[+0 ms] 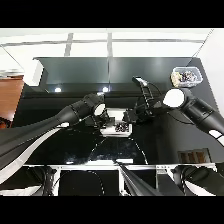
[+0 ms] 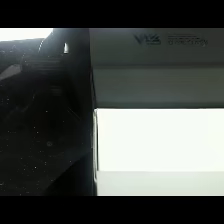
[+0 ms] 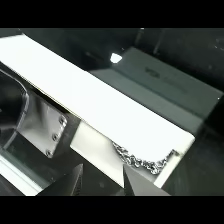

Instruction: Fold the box and place the chain.

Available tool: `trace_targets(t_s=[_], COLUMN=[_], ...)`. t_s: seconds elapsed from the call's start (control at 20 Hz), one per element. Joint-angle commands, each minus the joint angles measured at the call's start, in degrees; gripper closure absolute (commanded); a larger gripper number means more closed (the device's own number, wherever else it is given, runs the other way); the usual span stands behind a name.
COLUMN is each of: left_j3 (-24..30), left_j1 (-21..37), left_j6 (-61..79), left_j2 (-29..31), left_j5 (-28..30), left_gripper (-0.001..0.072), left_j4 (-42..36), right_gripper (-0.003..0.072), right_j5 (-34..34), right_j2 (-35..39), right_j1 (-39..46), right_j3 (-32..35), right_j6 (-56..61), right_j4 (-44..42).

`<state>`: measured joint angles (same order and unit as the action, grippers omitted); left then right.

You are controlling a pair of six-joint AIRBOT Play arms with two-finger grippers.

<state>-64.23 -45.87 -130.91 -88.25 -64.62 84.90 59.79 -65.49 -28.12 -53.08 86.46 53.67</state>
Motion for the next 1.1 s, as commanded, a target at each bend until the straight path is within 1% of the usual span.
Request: trace_targets(t_s=[0.0, 0.15, 0.2, 0.3, 0.45, 0.5, 0.55, 0.65, 0.7, 0.75, 0.9, 1.0, 1.05], left_j3=[0.02, 0.02, 0.02, 0.04, 0.02, -0.07, -0.39, -1.42, -1.40, -1.25, 0.17, 4.42, 8.11], left_j1=[0.02, 0.02, 0.02, 0.02, 0.00, 0.02, 0.02, 0.00, -0.17, -0.26, -0.31, 1.29, 3.96], left_j6=[0.02, 0.02, 0.04, 0.02, 0.24, 0.22, 0.22, 1.66, 2.86, 4.52, 11.96, 14.49, 15.65], left_j2=[-0.02, -0.04, -0.02, -0.04, -0.02, -0.02, 0.04, 0.94, 2.69, 4.90, 14.21, 21.44, 25.53], left_j5=[0.07, 0.02, -0.52, -1.73, -1.33, -1.92, -3.10, -5.90, -7.08, -8.11, -7.87, -6.97, -5.14], left_gripper=[0.0682, 0.0682, 0.0682, 0.0683, 0.0682, 0.0647, 0.0475, 0.0085, 0.0008, 0.0008, 0.0008, 0.0008, 0.0008], left_j4=[-0.13, -0.17, -0.26, 0.07, 0.02, -0.02, 0.04, 1.22, 3.10, 5.11, 8.09, 11.74, 12.02], right_gripper=[0.0379, 0.0380, 0.0380, 0.0380, 0.0380, 0.0380, 0.0380, 0.0380, 0.0380, 0.0380, 0.0380, 0.0380, 0.0380], right_j5=[4.59, 8.59, 10.14, 10.93, 10.60, 10.49, 10.12, 9.99, 10.45, 10.62, 9.42, 8.79, 8.76], right_j2=[2.93, 7.87, 9.03, 9.90, 9.90, 9.90, 9.90, 9.90, 9.94, 9.99, 9.97, 9.97, 9.97], right_j1=[3.52, 8.48, 9.62, 10.19, 10.21, 10.21, 10.21, 10.23, 10.23, 10.23, 10.25, 10.25, 10.25], right_j3=[0.28, 0.31, 0.31, 0.31, 0.48, 0.76, 1.20, 1.86, 1.84, 1.84, 1.84, 1.84, 1.84], right_j6=[0.11, 0.15, 0.35, 0.07, -0.48, -0.61, -0.59, -0.57, -0.55, -0.52, -0.52, -0.52, -0.52], right_j4=[3.65, 12.22, 13.81, 13.81, 13.73, 13.75, 13.92, 13.92, 13.86, 13.70, 13.46, 13.49, 13.46])
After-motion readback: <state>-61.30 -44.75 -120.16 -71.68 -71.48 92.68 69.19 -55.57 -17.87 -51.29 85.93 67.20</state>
